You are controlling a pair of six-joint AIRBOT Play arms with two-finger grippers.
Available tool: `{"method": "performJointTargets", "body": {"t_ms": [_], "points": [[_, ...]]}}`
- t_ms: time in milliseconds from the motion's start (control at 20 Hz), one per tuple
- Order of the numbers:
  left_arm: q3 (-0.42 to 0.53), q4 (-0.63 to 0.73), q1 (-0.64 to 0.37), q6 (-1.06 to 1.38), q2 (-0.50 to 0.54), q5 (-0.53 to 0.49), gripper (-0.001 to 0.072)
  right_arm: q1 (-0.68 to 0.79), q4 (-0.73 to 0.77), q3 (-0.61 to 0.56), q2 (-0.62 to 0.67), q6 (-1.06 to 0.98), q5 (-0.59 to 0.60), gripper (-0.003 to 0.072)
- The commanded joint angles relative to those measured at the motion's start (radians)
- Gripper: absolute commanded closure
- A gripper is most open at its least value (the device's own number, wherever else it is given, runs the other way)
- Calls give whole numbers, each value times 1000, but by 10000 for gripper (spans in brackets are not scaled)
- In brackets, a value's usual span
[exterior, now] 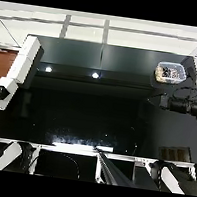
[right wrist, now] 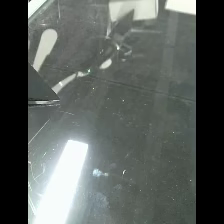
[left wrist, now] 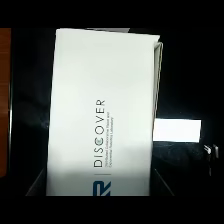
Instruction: Fold the box and place the chain.
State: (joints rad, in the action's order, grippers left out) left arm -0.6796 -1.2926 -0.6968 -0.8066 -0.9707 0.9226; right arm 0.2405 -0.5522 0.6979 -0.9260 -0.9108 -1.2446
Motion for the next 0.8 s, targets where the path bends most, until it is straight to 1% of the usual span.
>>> {"method": "performJointTargets", "body": {"t_ms": [0, 50, 100, 200, 250, 400, 450, 550, 600, 650, 700, 750], "points": [[0, 51, -2, 19, -73, -37, 398, 0, 0, 0, 0, -10, 1, 646], [0, 49, -2, 19, -85, -45, 186, 0, 1, 0, 0, -10, 1, 645], [0, 44, -3, 14, -92, -59, -5, 0, 0, 0, 0, -13, 0, 645], [-6, 44, -2, 14, -85, -67, -5, 0, 0, 0, 1, -13, -1, 646], [-22, 49, -2, 13, -74, -53, -5, 0, 1, 0, 0, -13, -1, 646], [-109, 56, -1, -16, -16, 22, -5, 0, 1, 0, 1, -14, -2, 645], [-142, 84, 0, -36, 7, 43, -5, 0, 1, 3, 1, -13, -2, 645], [-203, 235, 10, -39, 53, 89, 7, 1, -30, 47, 1, -13, -1, 645], [-224, 332, 29, -46, 77, 112, 212, 6, -103, 103, 1, -18, -1, 645], [-227, 389, 60, -51, 104, 139, 681, 18, -194, 171, 1, -58, -2, 645], [-224, 405, 110, -64, 124, 142, 685, 36, -298, 248, 2, -130, -2, 645], [-214, 406, 183, -108, 145, 143, 686, 55, -402, 315, 6, -186, 0, 645]]}}
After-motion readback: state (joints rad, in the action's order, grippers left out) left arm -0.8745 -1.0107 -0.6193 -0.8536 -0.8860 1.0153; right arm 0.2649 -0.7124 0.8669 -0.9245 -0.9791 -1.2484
